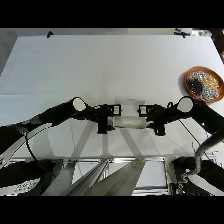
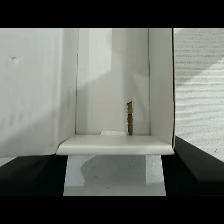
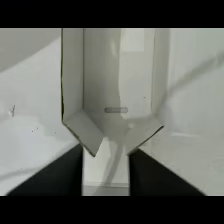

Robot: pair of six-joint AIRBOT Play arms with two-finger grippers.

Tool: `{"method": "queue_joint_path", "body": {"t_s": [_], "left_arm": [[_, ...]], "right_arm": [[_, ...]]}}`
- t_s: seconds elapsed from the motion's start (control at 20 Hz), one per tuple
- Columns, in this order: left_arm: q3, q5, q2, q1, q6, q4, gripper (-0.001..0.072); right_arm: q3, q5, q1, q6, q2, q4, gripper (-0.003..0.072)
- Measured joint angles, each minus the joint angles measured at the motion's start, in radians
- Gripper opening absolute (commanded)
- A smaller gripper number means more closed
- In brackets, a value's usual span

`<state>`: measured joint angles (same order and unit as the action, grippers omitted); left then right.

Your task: Fold the box and place the chain.

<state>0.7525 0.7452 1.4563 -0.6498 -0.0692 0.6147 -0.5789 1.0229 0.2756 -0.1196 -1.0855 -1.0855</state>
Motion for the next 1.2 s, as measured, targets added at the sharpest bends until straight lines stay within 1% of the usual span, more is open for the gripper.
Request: {"method": "queue_joint_path", "body": {"t_s": [0.05, 0.15, 0.45, 0.7, 0.95, 1.0, 1.05, 1.1, 1.2], "left_arm": [[0.0, 0.0, 0.0, 0.0, 0.0, 0.0, 0.0013], [0.0, 0.0, 0.0, 0.0, 0.0, 0.0, 0.0013], [0.0, 0.0, 0.0, 0.0, 0.0, 0.0, 0.0013], [0.0, 0.001, -0.001, 0.0, 0.0, 0.002, 0.0013], [0.0, 0.0, -0.001, 0.0, 0.0, 0.0, 0.0013], [0.0, 0.0, -0.001, 0.0, 0.001, -0.001, 0.0013], [0.0, 0.0, -0.001, 0.0, 0.001, 0.0, 0.0013], [0.0, 0.0, -0.001, 0.0, 0.001, -0.001, 0.0013], [0.0, 0.0, -0.001, 0.0, 0.0, 0.0, 0.0013]], "right_arm": [[0.0, -0.004, 0.002, 0.0, -0.004, 0.008, 0.0159], [0.0, -0.012, 0.003, 0.0, -0.008, 0.024, 0.0091], [0.0, -0.046, 0.029, 0.029, -0.013, 0.093, 0.009], [0.0, -0.098, 0.076, 0.039, -0.013, 0.114, 0.0091], [0.0, -0.116, 0.088, 0.041, -0.013, 0.121, 0.0099], [0.0, -0.12, 0.089, 0.041, -0.013, 0.123, 0.015], [0.0, -0.12, 0.089, 0.042, -0.013, 0.124, 0.0299], [0.0, -0.122, 0.09, 0.042, -0.013, 0.128, 0.0393], [0.0, -0.121, 0.09, 0.042, -0.013, 0.129, 0.0402]]}}
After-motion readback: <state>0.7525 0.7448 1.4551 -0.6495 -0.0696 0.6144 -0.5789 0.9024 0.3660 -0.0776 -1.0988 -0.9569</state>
